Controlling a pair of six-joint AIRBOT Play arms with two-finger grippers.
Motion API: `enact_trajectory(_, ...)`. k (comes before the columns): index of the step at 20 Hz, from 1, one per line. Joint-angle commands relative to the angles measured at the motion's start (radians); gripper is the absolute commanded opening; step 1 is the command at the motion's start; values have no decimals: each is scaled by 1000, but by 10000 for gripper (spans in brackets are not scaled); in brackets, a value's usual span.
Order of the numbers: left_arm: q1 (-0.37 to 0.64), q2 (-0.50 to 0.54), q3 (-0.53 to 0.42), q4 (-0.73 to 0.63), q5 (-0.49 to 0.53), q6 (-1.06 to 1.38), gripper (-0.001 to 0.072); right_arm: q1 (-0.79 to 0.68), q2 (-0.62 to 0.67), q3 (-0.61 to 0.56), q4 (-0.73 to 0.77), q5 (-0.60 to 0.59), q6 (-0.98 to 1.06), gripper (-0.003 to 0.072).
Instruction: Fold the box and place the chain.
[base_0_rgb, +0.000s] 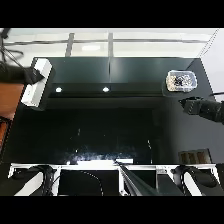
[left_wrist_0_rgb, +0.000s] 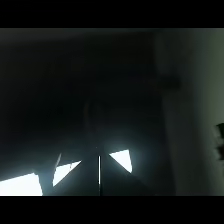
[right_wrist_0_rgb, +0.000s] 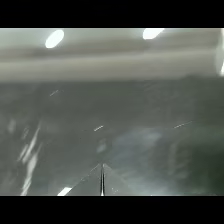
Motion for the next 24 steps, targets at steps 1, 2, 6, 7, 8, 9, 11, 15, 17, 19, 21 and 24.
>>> enact_trajectory(1, -189, 277, -383, 5, 320, -104, 24, 43, 63, -144, -135, -204, 53, 9)
enact_trajectory(2, -204, 317, -446, 22, 343, -143, 24, 46, 53, -167, -140, -211, 51, 10)
enact_trajectory(6, -189, 364, -489, 34, 304, -177, 27, 45, 48, -179, -214, -198, 52, 15)
enact_trajectory(7, -188, 365, -489, 32, 304, -177, 27, 45, 48, -179, -196, -188, 52, 16)
enact_trajectory(8, -188, 364, -489, 28, 304, -177, 28, 45, 48, -179, -177, -185, 52, 16)
enact_trajectory(9, -188, 362, -489, 28, 304, -178, 28, 45, 48, -179, -168, -184, 52, 16)
enact_trajectory(11, -188, 359, -489, 28, 304, -178, 28, 45, 48, -179, -164, -184, 52, 15)
enact_trajectory(15, -188, 359, -489, 28, 304, -177, 28, 45, 48, -179, -164, -184, 52, 16)
enact_trajectory(17, -188, 359, -489, 28, 304, -178, 28, 45, 48, -179, -164, -184, 52, 15)
enact_trajectory(19, -188, 359, -489, 28, 304, -178, 28, 45, 48, -179, -164, -184, 52, 15)
enact_trajectory(21, -188, 359, -489, 28, 304, -177, 28, 45, 48, -179, -164, -184, 52, 16)
enact_trajectory(24, -188, 359, -489, 28, 304, -178, 28, 45, 48, -179, -163, -184, 52, 16)
